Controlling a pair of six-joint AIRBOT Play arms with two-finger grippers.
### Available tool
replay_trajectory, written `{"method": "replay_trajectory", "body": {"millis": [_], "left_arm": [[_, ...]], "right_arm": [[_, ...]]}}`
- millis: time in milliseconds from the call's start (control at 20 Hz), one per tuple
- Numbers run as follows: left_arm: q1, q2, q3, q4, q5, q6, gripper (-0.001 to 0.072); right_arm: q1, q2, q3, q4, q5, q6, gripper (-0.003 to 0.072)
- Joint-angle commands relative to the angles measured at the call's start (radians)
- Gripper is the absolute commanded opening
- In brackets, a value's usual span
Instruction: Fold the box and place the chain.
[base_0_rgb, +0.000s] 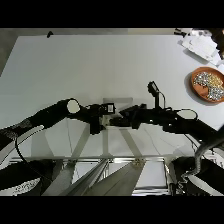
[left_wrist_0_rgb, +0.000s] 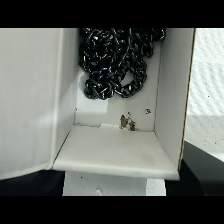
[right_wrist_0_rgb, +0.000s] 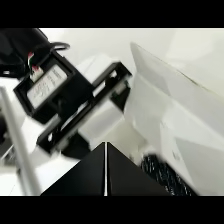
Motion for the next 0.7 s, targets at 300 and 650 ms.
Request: {"method": "replay_trajectory", "body": {"millis": [300, 650], "left_arm": [[0.000, 0.000, 0.000, 0.000, 0.000, 0.000, 0.0412], [0.000, 0.000, 0.000, 0.000, 0.000, 0.000, 0.0412]], "right_arm": [[-0.237, -0.019, 0.219, -1.323, 0.159, 1.040, 0.0010], [-0.039, -0.386, 0.674, -1.254, 0.137, 0.934, 0.0011]]}}
